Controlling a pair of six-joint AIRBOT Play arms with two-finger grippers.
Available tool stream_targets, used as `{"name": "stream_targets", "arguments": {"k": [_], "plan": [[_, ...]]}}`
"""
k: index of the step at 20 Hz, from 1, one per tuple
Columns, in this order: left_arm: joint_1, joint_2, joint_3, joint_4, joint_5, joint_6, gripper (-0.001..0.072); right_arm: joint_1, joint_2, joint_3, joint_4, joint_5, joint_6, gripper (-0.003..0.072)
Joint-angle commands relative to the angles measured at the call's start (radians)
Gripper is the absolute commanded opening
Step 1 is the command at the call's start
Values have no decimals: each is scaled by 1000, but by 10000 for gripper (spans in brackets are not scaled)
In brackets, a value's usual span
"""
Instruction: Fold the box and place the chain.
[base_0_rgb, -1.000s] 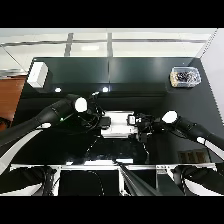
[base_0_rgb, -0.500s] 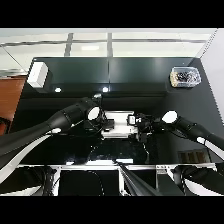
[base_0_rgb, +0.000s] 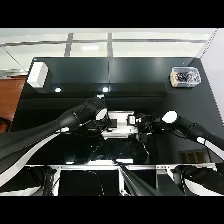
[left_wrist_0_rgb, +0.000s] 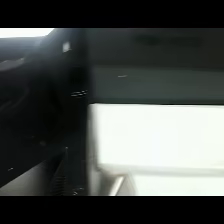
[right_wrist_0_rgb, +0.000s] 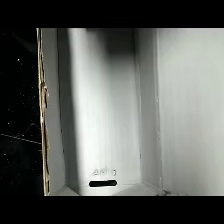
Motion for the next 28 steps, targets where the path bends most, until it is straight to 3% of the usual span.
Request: {"name": "stream_targets", "arguments": {"k": [1, 10, 12, 14, 15, 16, 17, 21, 22, 23, 24, 28], "plan": [[-4, -3, 11, 40, -29, -31, 443, 1, 0, 1, 0, 0, 0, 128], [-17, -34, 11, 32, 3, -32, 442, 1, 0, 1, 0, 0, 0, 128], [-21, -37, 12, 25, 9, -32, 271, 1, 0, 1, 0, 0, 0, 127], [-26, -37, 12, 25, 16, -32, 269, 1, 0, 1, 0, 0, 0, 128], [-29, -37, 12, 25, 14, -32, 194, 1, 0, 1, 0, 0, 0, 127], [-29, -37, 12, 25, 15, -32, 65, 1, 0, 1, 0, 0, 0, 128], [-31, -37, 12, 25, 18, -32, 27, 1, 0, 1, 0, 0, 0, 127], [-31, -37, 13, 25, 18, -32, 29, 1, 0, 1, 0, 0, 0, 128], [-31, -37, 14, 26, 17, -32, 105, 1, 0, 1, 0, 0, 0, 127], [-31, -37, 18, 29, 10, -32, 254, 1, 0, 1, 0, 0, 0, 128], [-31, -37, 23, 31, 5, -31, 340, 1, 0, 1, 0, 0, 0, 128], [-31, -36, 29, 35, -3, -27, 343, 1, 0, 1, 0, 0, 0, 128]]}}
